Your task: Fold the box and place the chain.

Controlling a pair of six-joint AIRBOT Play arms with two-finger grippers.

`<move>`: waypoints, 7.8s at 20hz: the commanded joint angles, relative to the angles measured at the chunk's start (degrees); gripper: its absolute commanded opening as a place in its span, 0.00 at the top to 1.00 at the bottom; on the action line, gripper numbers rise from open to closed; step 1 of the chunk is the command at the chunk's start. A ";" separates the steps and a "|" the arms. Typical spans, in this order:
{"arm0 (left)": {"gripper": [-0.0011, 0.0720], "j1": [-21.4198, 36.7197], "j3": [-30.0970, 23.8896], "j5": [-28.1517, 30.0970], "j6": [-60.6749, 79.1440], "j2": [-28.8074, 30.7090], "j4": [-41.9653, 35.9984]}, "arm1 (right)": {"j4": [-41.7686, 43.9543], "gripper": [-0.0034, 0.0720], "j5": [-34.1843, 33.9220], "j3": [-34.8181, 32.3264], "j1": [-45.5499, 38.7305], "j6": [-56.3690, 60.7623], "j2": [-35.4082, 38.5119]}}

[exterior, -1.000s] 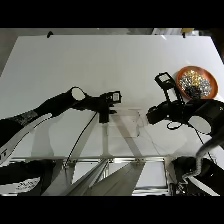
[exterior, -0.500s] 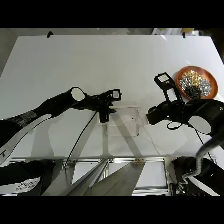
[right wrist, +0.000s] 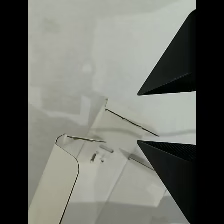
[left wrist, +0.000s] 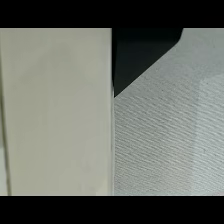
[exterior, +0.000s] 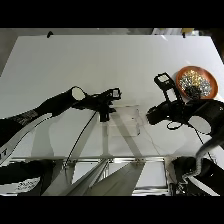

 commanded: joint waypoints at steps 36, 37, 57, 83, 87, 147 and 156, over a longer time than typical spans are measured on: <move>0.97 -0.02 -0.04 -0.96 0.00 -0.09 0.04 | 16.50 0.16 -22.86 -17.51 13.90 -69.72 -10.21; 0.97 -0.02 -0.04 -0.98 0.00 -0.09 0.02 | 16.31 0.16 -24.65 -17.51 13.90 -68.78 -10.21; 0.97 -0.02 -0.04 -0.96 0.00 -0.09 0.02 | 20.87 0.19 -18.91 -11.17 -2.27 -66.03 -10.23; 0.97 -0.02 -0.04 -0.96 0.00 -0.09 0.02 | 43.21 0.15 -14.38 -10.01 -16.50 -96.02 -14.45; 0.97 -0.02 -0.04 -0.96 0.00 -0.09 0.02 | 48.50 0.13 -13.97 -10.01 -17.59 -104.85 -16.92; 0.97 -0.02 -0.04 -0.96 0.00 -0.09 0.02 | 59.01 0.43 -9.29 -10.01 -18.05 -126.99 -32.52; 0.97 -0.02 -0.04 -0.98 0.00 -0.09 0.02 | 59.01 0.43 -9.29 -10.01 -18.05 -126.99 -32.52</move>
